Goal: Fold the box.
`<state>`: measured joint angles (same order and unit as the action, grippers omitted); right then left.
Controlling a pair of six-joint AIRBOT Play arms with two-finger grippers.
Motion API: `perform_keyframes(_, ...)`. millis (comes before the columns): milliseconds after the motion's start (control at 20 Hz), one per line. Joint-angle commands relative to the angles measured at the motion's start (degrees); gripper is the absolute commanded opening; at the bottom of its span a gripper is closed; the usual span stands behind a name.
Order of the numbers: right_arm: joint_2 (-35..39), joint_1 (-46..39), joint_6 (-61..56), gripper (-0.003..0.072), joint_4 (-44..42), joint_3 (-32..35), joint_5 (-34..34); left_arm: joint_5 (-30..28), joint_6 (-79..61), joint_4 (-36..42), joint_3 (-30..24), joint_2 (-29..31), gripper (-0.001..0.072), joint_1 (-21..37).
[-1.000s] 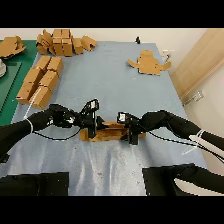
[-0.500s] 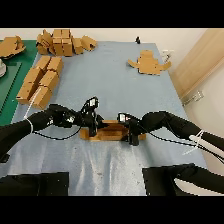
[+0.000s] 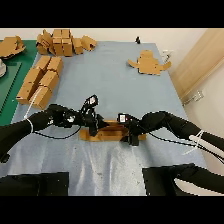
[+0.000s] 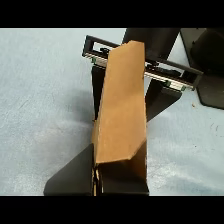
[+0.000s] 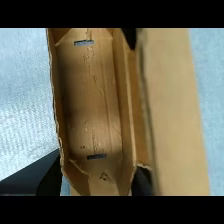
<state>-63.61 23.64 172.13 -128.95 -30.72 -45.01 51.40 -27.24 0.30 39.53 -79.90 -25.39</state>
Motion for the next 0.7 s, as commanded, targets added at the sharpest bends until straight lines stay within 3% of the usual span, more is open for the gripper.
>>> perform_keyframes(0,-0.07,0.04,-0.02,0.0551,-0.02,-0.02,1.09,0.81,2.69,0.15,0.04,-0.02,0.0011,0.0)
perform_keyframes(650,-1.66,0.04,-0.02,0.0551,1.25,-0.04,-0.13,4.24,5.7,-2.45,0.0,-0.17,0.0011,0.02)
